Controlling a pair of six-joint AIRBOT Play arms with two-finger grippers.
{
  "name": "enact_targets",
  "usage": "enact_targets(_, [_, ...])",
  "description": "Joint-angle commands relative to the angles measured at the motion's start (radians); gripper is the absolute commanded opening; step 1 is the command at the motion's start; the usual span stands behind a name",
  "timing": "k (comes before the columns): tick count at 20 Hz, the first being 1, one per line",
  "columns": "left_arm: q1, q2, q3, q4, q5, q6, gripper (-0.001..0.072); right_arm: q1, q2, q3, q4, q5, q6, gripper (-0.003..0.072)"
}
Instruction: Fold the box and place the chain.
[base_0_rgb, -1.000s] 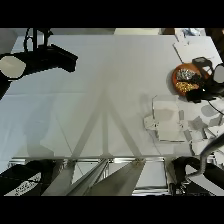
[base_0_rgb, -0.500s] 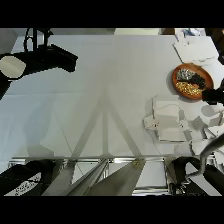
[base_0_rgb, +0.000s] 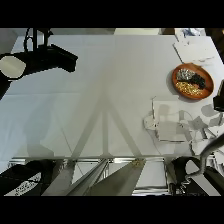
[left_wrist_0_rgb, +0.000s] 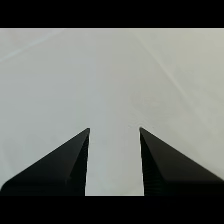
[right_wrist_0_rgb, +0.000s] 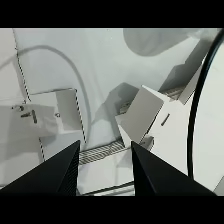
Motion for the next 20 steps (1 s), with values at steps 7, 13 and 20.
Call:
enact_targets(7, [0.000,-0.001,0.000,0.000,0.000,0.000,0.0339,-0.211,-0.004,-0.022,0.174,0.019,-0.181,0.0420])
enact_targets(13, [0.000,-0.001,0.000,0.000,0.000,0.000,0.0339,-0.211,-0.089,-0.041,0.213,0.060,-0.224,0.0463])
enact_targets(20, [0.000,-0.001,0.000,0.000,0.000,0.000,0.0339,-0.125,-0.159,-0.042,0.192,0.066,-0.276,0.0461])
